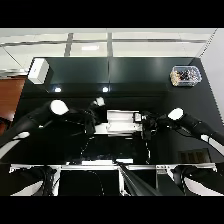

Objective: Fold the box and place the chain.

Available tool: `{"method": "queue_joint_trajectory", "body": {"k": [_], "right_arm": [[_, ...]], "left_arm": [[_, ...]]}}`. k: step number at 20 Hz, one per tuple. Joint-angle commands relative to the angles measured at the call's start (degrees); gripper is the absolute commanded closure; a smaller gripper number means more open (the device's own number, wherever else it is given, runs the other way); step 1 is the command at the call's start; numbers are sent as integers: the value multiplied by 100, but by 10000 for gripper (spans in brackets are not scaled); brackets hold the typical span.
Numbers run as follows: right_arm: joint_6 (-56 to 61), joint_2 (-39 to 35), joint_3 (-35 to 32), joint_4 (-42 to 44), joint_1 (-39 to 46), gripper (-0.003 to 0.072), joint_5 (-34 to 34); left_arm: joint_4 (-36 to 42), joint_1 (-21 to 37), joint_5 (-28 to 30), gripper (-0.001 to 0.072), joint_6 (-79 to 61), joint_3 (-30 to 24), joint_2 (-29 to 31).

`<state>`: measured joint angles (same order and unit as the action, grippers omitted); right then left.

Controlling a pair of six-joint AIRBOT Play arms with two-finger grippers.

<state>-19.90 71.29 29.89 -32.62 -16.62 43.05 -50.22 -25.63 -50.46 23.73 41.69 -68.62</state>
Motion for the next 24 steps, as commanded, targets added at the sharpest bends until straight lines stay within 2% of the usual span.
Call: {"method": "queue_joint_trajectory", "body": {"k": [1,3,4,6,8,11,15,19,22,24], "right_arm": [[0,0,2,2,-4,549,4],[0,0,2,0,-4,549,2],[0,-2,2,0,-4,549,4],[0,0,2,0,-4,549,4],[0,0,2,0,-4,549,4],[0,0,2,0,-4,549,4],[0,-2,2,0,-4,549,4],[0,-2,2,0,-4,549,4],[0,0,2,0,-4,549,4],[0,-2,2,0,-4,549,4]], "left_arm": [[-1252,1029,-1147,686,2430,-33,393],[-1091,1790,-1182,685,4581,-308,323],[-702,2124,-1340,685,4881,-461,225],[487,2767,-1801,686,4743,-741,-157],[1239,3064,-1906,687,4389,-918,-570],[1388,2992,-1611,687,4356,-918,-1029],[1506,2717,-1237,687,4358,-918,-1261],[2037,2243,-1165,687,3891,-914,-1274],[2590,2085,-1246,687,3473,-911,-1274],[2671,2068,-1377,686,3318,-890,-1274]]}}
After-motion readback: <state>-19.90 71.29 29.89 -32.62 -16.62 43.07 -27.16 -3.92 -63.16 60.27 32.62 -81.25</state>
